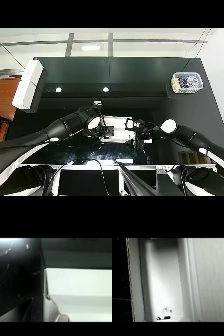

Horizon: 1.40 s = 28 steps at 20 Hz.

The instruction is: Fold the box and place the chain.

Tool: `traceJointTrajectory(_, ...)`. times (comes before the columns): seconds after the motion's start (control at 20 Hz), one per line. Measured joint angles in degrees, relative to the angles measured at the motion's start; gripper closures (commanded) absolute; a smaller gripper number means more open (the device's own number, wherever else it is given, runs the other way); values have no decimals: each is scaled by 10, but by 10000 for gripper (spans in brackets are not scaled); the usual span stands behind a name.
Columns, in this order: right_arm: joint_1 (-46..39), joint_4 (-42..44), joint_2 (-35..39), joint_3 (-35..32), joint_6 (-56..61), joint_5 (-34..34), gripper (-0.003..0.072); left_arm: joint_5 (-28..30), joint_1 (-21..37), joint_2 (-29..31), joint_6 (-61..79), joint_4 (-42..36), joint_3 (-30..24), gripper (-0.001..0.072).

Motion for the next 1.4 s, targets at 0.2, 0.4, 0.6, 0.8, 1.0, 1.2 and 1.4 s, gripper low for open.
traceJointTrajectory(0.2,0,0,0,0,0,0,296,5,1,-3,-10,7,11,353)
traceJointTrajectory(0.4,0,0,0,0,0,0,296,5,1,-10,-12,9,17,367)
traceJointTrajectory(0.6,0,0,0,0,0,0,296,0,1,-15,-14,9,18,403)
traceJointTrajectory(0.8,0,0,0,0,0,0,296,-9,0,-22,-14,8,23,437)
traceJointTrajectory(1.0,0,0,0,0,0,0,296,-24,0,-32,-14,8,33,438)
traceJointTrajectory(1.2,0,0,0,0,0,0,296,-52,-1,-46,-14,8,48,585)
traceJointTrajectory(1.4,0,-1,0,0,-1,0,296,-72,-1,-53,-10,9,60,685)
